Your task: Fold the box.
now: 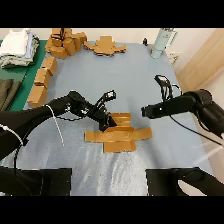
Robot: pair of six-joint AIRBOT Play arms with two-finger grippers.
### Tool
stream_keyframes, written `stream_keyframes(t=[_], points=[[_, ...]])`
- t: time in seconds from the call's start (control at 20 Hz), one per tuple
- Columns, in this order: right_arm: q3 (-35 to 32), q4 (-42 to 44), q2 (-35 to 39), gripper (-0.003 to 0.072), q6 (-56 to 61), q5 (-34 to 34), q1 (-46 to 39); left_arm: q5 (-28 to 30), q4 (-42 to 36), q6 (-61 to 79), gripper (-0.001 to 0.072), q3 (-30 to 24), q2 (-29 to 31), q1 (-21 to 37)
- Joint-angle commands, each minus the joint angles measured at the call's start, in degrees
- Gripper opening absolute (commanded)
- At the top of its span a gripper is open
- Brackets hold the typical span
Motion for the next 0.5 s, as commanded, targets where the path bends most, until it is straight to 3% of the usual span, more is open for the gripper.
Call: stream_keyframes(t=[0.0,0.15,0.2,0.3,0.35,0.45], points=[[-1.4,-9.4,6.0,0.0003,7.9,-7.1,12.8,0.0,0.1,0.0,0.0011,0.0,0.0,0.0],[-6.4,-9.4,8.8,0.0006,7.1,-6.6,27.8,0.0,0.1,0.0,0.0011,0.0,0.0,0.0],[-8.5,-10.4,8.9,0.0057,5.5,-5.7,32.7,0.0,0.1,0.0,0.0011,0.0,0.0,0.0],[-12.6,-13.9,8.2,0.0454,5.1,-2.6,39.6,0.0,0.1,0.0,0.0011,0.0,0.0,0.0],[-14.4,-15.3,7.4,0.0542,4.0,-0.8,42.0,0.0,0.1,0.0,0.0011,0.0,0.0,0.0],[-16.4,-16.4,5.2,0.0543,1.8,1.9,44.5,0.0,0.1,0.0,0.0011,0.0,0.0,0.0]])
